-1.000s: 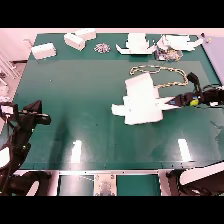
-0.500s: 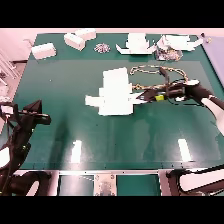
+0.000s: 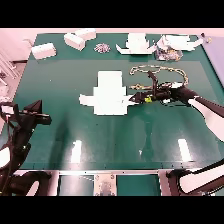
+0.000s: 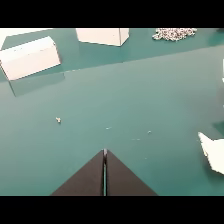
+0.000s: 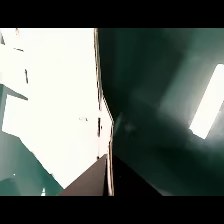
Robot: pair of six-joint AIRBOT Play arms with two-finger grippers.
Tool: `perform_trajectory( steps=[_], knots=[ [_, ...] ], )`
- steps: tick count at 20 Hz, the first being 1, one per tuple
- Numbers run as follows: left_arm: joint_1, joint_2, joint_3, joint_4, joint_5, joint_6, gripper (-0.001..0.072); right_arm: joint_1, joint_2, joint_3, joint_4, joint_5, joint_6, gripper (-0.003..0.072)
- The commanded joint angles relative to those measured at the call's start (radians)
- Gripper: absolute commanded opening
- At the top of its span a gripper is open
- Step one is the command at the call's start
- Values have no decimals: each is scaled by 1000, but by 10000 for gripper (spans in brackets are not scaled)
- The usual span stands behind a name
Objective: Fold the box and place the chain.
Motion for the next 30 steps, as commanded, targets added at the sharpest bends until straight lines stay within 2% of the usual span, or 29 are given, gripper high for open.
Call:
perform_trajectory(
  steps=[1, 5, 6, 7, 11, 13, 15, 19, 21, 23, 24, 26, 27, 28, 29, 30],
  knots=[
    [0, 1, 1, 0, 2, -14, 19, 5, -3, 1, -2, -21, -9, -2],
    [0, 1, 1, 0, -48, -14, 22, 5, -3, 1, -2, -21, -9, -2],
    [0, 1, 1, 10, -85, -3, 280, 5, -3, 1, -2, -21, -9, -2],
    [0, 0, 1, 8, -105, -10, 645, 7, -3, 2, -2, -21, -12, -2],
    [0, -5, 5, 7, -143, -30, 662, 12, -3, 3, -1, -63, -19, -2],
    [0, -43, 26, 7, -161, -23, 663, 14, -3, 3, -1, -63, -35, -2],
    [0, -151, 88, 7, -203, 21, 663, 15, -3, 3, -1, -66, -35, -2],
    [0, -529, 306, 11, -320, 111, 663, 21, -3, 5, -1, -65, -35, -2],
    [0, -684, 399, 11, -332, 156, 662, 25, -3, 8, -2, -65, -36, -1],
    [0, -762, 457, 2, -335, 159, 663, 25, -3, 9, -2, -65, -44, -1],
    [0, -767, 468, 1, -386, 118, 660, 25, -3, 9, -2, -65, -44, -1],
    [5, -773, 486, 0, -397, 151, 661, 25, -3, 10, -2, -65, -44, -1],
    [27, -783, 496, 3, -446, 159, 661, 24, -3, 10, -4, -66, -44, -1],
    [73, -801, 515, 5, -550, 158, 660, 25, -3, 10, -8, -66, -44, 0],
    [134, -833, 546, 6, -680, 130, 589, 25, -3, 10, -10, -67, -44, -1],
    [189, -873, 581, 6, -787, 111, 565, 25, -3, 10, -9, -72, -43, 0]
  ],
)
